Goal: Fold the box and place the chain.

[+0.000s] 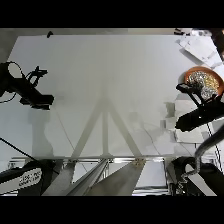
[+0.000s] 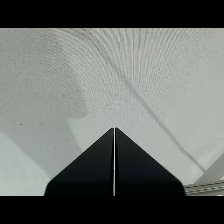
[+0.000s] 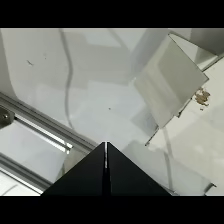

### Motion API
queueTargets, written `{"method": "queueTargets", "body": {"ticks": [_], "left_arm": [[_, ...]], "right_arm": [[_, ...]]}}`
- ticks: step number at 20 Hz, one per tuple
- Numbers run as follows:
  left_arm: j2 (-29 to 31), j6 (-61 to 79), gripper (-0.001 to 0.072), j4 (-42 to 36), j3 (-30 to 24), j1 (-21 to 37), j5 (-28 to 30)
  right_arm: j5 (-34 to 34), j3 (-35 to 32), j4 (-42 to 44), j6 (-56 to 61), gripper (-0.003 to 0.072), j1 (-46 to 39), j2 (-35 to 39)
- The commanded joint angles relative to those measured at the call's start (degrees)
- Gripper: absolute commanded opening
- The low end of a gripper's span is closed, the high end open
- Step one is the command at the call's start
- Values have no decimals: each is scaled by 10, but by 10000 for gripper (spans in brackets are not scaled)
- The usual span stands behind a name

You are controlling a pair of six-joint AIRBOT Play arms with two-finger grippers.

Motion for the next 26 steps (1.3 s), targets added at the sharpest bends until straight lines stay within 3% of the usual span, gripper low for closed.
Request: {"method": "queueTargets", "body": {"ticks": [1, 4, 6, 8, 10, 12, 16, 17, 19, 22, 26], "left_arm": [[0, 0, 8, 0, 0, 0, 0], [0, 0, 8, 0, 0, 0, 0], [0, 0, 8, 0, 0, 0, 0], [0, 0, 8, 0, 0, 0, 0], [0, 0, 8, 0, 0, 0, 0], [0, 0, 8, 0, 0, 0, 0], [0, 0, 8, 0, 0, 0, 0], [0, 0, 8, 0, 0, 0, 0], [0, 0, 8, 0, 0, 0, 0], [0, 0, 8, 0, 0, 0, 0], [0, 0, 8, 0, 0, 0, 0]], "right_arm": [[-4, 0, 19, 16, 8, 0, 0], [1, 0, 21, 31, 8, 0, 0], [-45, 0, -12, 65, 8, 0, 0], [-125, 0, -122, 145, 7, 0, 0], [-165, 1, -233, 181, 4, -10, -2], [-160, 15, -290, 181, 3, -63, -18], [-178, 66, -293, 171, 9, -223, -67], [-178, 80, -293, 143, 122, -261, -82], [-178, 100, -294, 114, 509, -326, -108], [-192, 106, -283, 63, 539, -395, -146], [-192, 106, -273, 1, 539, -414, -201]]}}
